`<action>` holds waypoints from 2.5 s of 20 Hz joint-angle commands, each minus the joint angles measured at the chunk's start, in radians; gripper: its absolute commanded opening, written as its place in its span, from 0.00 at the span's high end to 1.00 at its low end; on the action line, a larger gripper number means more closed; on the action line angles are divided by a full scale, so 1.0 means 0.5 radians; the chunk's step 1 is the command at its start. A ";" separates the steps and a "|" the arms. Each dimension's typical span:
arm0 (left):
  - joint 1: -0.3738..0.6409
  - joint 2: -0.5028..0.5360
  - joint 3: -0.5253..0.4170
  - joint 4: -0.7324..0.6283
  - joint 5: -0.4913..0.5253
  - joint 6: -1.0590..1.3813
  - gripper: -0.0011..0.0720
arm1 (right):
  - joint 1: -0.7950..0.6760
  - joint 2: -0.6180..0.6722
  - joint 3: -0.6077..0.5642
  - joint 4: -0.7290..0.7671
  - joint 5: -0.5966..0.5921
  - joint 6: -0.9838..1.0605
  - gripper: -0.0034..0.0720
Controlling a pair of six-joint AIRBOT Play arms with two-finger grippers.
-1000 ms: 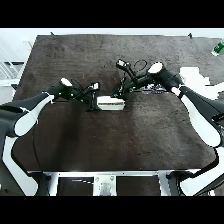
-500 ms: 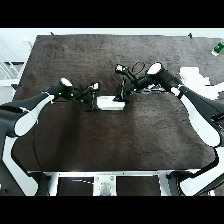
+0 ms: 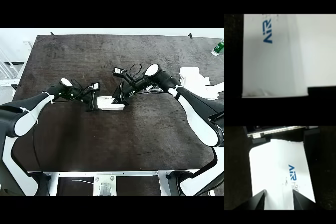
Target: Fold the box and place the chain.
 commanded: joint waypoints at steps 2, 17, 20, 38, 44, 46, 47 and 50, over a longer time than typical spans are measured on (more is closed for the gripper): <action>0.000 0.000 -0.001 0.001 0.001 0.001 0.41 | 0.007 -0.047 0.002 -0.021 -0.051 -0.005 0.40; 0.000 0.000 -0.001 0.001 0.000 0.001 0.41 | -0.041 0.181 -0.027 0.091 -0.047 -0.074 0.28; 0.000 0.000 -0.001 0.001 0.000 0.001 0.41 | -0.046 0.218 -0.166 0.204 -0.063 -0.231 0.29; 0.000 0.000 -0.001 0.001 0.000 0.000 0.41 | 0.033 0.148 -0.352 0.214 -0.394 -0.567 0.30; 0.000 0.000 -0.001 0.001 0.000 0.001 0.41 | 0.034 0.127 -0.351 0.214 -0.485 -0.566 0.30; 0.000 0.000 -0.001 0.001 0.000 0.000 0.41 | 0.034 0.121 -0.350 0.214 -0.525 -0.566 0.30; 0.000 0.000 -0.001 0.001 0.000 0.000 0.41 | 0.033 0.122 -0.341 0.216 -0.528 -0.565 0.30; 0.000 0.000 -0.001 0.001 0.000 0.000 0.41 | 0.032 0.122 -0.282 0.215 -0.527 -0.526 0.30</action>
